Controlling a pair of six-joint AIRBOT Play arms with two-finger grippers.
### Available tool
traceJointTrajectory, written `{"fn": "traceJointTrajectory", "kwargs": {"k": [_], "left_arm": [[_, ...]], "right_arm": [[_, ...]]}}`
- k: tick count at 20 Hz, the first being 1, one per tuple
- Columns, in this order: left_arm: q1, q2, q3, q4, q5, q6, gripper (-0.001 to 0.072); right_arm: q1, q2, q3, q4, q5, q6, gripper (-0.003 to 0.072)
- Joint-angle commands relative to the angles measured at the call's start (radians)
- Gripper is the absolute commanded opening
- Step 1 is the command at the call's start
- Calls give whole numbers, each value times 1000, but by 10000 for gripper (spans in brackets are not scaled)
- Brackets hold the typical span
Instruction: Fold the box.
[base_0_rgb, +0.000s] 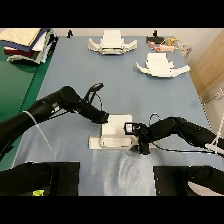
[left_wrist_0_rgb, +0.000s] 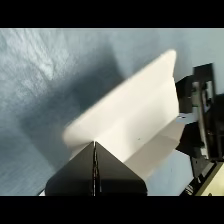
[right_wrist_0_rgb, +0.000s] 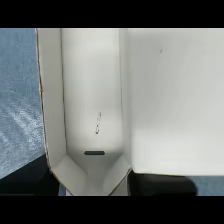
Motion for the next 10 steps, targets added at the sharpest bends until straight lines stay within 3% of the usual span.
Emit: {"fn": "traceJointTrajectory", "kwargs": {"k": [1,6,9,10], "left_arm": [[61,130,1,-6,-78,105,13],[156,316,-78,-16,-325,342,14],[158,356,-146,1,-352,510,34],[158,354,-162,0,-343,585,361]], "right_arm": [[-1,0,0,2,0,3,446],[-1,0,0,2,0,2,445],[-1,0,0,2,0,2,446],[-1,0,0,2,0,3,446]]}}
